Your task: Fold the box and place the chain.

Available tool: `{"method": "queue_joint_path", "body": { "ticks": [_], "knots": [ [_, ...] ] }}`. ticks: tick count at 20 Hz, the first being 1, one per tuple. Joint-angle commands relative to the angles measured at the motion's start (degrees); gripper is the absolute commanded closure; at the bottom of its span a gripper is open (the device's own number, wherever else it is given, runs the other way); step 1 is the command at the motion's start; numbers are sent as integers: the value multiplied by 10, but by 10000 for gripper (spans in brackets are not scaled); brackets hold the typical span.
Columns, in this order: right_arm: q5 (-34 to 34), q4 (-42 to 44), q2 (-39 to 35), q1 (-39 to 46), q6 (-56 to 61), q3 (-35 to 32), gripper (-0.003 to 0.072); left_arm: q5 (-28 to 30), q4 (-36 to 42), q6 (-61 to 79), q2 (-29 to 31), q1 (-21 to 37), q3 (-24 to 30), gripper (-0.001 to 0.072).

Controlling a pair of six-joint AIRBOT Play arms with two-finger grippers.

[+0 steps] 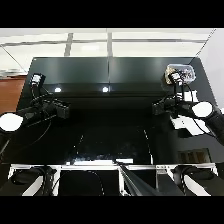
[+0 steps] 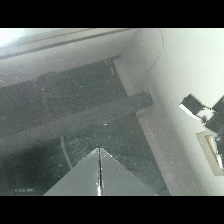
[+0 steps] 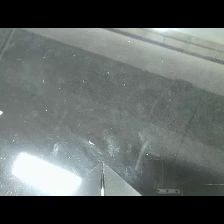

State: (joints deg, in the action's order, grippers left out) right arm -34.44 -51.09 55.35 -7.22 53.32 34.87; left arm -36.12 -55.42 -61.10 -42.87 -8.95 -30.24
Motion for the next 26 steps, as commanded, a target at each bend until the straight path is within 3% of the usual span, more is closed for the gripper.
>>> {"method": "queue_joint_path", "body": {
  "ticks": [1, 12, 15, 19, 20, 21, 22, 23, 25, 26],
  "knots": [
    [0, 0, 0, 0, 0, 0, 670, 0, 0, 0, 0, 0, 0, 683],
    [0, 5, 0, 0, 2, 0, 671, 2, 0, 0, 0, 0, 0, 682],
    [4, 35, 0, 0, 2, 0, 670, 61, 16, -1, 0, -1, 0, 682],
    [-18, 138, 1, -3, 5, 0, 669, 119, 95, -1, -28, -1, 0, 681],
    [0, 149, 2, -8, 16, 0, 539, 116, 99, -3, -39, -1, 0, 677],
    [20, 151, 3, -14, 31, 0, 175, 112, 99, -5, -50, -3, 0, 521],
    [36, 146, 6, -16, 33, 0, -20, 106, 99, -5, -59, -6, 0, 131],
    [43, 131, 9, -14, 33, 0, -20, 98, 98, -7, -68, -9, 0, -6],
    [31, 64, 10, 21, 70, 6, -13, 72, 92, -7, -72, -9, 0, -5],
    [3, -21, 12, 71, 139, 23, -13, 56, 92, -7, -70, -8, 0, -5]
  ]
}}
